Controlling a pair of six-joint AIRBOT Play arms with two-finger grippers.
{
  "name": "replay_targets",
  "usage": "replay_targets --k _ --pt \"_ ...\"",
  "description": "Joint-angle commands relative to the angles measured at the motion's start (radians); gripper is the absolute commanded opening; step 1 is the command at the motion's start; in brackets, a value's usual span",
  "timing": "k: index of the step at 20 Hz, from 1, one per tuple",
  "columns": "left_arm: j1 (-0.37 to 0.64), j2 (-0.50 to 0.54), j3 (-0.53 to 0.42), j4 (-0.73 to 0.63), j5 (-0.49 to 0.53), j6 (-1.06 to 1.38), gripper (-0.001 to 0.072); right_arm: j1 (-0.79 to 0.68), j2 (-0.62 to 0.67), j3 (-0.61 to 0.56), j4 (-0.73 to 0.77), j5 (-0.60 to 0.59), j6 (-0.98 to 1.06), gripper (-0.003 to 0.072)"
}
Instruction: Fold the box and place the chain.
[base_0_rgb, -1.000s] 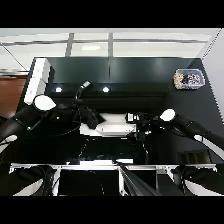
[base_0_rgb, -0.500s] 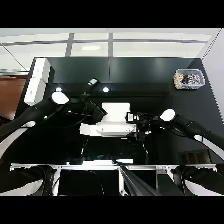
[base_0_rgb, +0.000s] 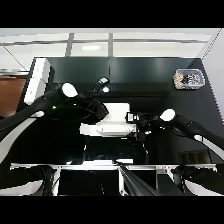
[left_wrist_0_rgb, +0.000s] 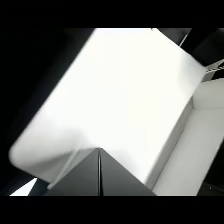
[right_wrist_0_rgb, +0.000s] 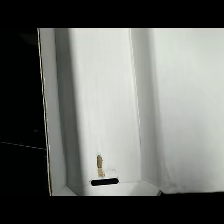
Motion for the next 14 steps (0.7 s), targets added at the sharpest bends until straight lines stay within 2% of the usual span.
replay_targets --k 1,2,3,4,5,6,7,8,9,10,12,14 --pt "0.032 0.148 0.000 0.158 0.010 -0.120 0.0022 0.000 -0.001 0.000 0.002 -0.001 0.000 0.0390" --pt "0.049 0.217 -0.054 0.159 0.048 -0.115 0.0022 0.000 -0.001 0.000 0.002 -0.002 0.001 0.0390" --pt "0.067 0.283 -0.131 0.105 0.128 -0.093 0.0023 0.000 -0.001 0.000 0.002 -0.002 0.001 0.0390" --pt "0.084 0.348 -0.232 -0.007 0.218 -0.014 0.0026 0.000 -0.001 0.000 0.002 -0.005 0.003 0.0390" --pt "0.099 0.398 -0.323 -0.112 0.267 0.083 0.0027 0.000 -0.001 0.000 0.002 -0.005 0.003 0.0391" --pt "0.109 0.433 -0.401 -0.174 0.270 0.196 0.0027 0.000 -0.001 0.000 0.002 -0.005 0.003 0.0391" --pt "0.111 0.452 -0.467 -0.176 0.256 0.309 0.0028 0.000 -0.001 0.000 0.002 -0.005 0.003 0.0391" --pt "0.110 0.454 -0.512 -0.167 0.234 0.426 0.0191 0.000 -0.001 0.000 0.002 -0.005 0.003 0.0390" --pt "0.106 0.450 -0.542 -0.163 0.241 0.548 0.0569 0.000 -0.001 0.000 0.002 -0.005 0.003 0.0390" --pt "0.104 0.443 -0.553 -0.152 0.249 0.589 0.0706 0.000 -0.001 0.000 0.002 -0.005 0.003 0.0390" --pt "0.076 0.427 -0.542 -0.094 0.273 0.600 0.0707 0.000 -0.001 0.000 0.002 -0.005 0.003 0.0390" --pt "0.040 0.420 -0.505 0.129 0.244 0.648 0.0706 0.000 -0.001 0.000 0.002 -0.005 0.003 0.0390"
